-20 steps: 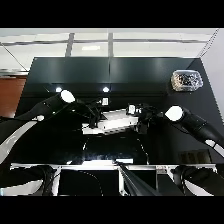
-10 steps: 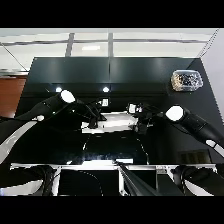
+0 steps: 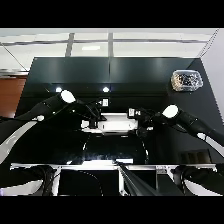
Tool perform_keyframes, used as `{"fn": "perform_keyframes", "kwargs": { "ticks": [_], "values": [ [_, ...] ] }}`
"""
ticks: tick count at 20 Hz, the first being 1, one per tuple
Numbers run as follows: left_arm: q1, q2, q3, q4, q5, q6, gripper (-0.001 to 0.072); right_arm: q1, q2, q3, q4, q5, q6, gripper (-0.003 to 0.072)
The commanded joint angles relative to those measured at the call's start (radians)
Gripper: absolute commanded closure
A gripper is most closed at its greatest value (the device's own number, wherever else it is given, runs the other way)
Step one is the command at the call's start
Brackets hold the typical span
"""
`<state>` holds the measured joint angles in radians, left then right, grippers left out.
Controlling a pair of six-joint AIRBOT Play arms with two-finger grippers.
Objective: Fold the box and place the chain.
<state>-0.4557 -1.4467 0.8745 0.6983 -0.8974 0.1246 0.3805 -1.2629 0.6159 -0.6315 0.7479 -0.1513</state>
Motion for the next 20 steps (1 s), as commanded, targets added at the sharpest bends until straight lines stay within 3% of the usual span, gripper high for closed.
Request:
{"fn": "perform_keyframes", "kwargs": {
  "ticks": [1,4,20],
  "values": [
    [0.000,0.001,0.001,0.000,0.004,0.000,0.0682,-0.019,-0.022,0.000,0.019,0.011,-0.046,-0.0013],
    [0.000,0.001,0.001,0.000,0.004,0.000,0.0682,-0.017,-0.033,0.000,0.099,0.015,-0.105,-0.0013],
    [0.000,0.001,0.001,0.000,0.003,0.000,0.0682,-0.017,-0.047,-0.001,0.104,0.045,-0.062,-0.0013]
  ]
}}
